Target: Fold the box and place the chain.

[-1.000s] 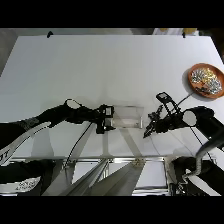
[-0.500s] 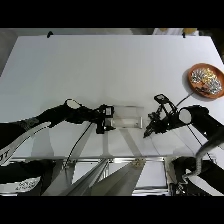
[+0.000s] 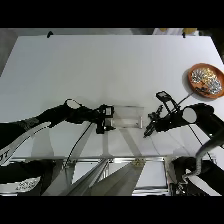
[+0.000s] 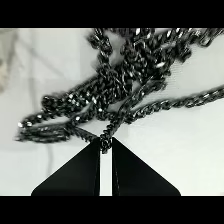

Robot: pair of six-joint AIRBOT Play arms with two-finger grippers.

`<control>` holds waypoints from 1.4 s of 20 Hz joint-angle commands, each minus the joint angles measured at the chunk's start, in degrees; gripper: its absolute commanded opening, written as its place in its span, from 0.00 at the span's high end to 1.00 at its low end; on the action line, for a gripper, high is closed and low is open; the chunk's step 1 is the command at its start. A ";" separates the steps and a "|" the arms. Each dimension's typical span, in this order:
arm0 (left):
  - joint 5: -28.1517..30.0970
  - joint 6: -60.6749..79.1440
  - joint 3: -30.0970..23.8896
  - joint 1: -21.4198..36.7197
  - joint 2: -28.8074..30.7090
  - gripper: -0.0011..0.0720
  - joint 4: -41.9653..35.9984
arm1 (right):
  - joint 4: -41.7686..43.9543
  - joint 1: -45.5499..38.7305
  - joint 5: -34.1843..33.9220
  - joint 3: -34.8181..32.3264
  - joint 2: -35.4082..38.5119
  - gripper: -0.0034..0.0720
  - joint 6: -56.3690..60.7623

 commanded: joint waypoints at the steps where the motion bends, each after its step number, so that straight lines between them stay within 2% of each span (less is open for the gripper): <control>1: -0.02 0.02 0.04 -0.02 0.04 0.80 0.02 | 0.66 0.07 7.85 7.74 5.64 0.93 -0.02; 4: 0.00 0.00 0.02 -0.02 0.04 0.80 0.02 | 5.86 0.07 13.38 17.57 6.86 0.93 0.00; 7: 0.00 0.00 0.04 -0.02 0.04 0.80 0.02 | 15.50 0.57 13.60 24.17 6.86 0.93 -0.26; 10: 0.00 0.00 0.02 -0.02 0.04 0.80 0.02 | 17.70 4.74 12.57 27.63 6.84 0.93 -0.20; 15: 0.00 0.02 0.04 -0.02 0.04 0.80 0.02 | 18.29 12.61 8.59 27.69 5.27 0.93 0.02; 20: 0.00 0.00 0.02 -0.02 0.04 0.80 0.02 | 18.03 17.53 5.73 27.65 -1.14 0.93 0.00; 25: 0.00 0.02 0.04 -0.02 0.04 0.80 0.02 | 9.81 21.42 3.72 27.56 -7.50 0.93 3.34; 28: 0.00 0.00 0.02 -0.02 0.04 0.80 0.02 | 10.16 21.42 1.86 25.27 -9.40 0.92 3.89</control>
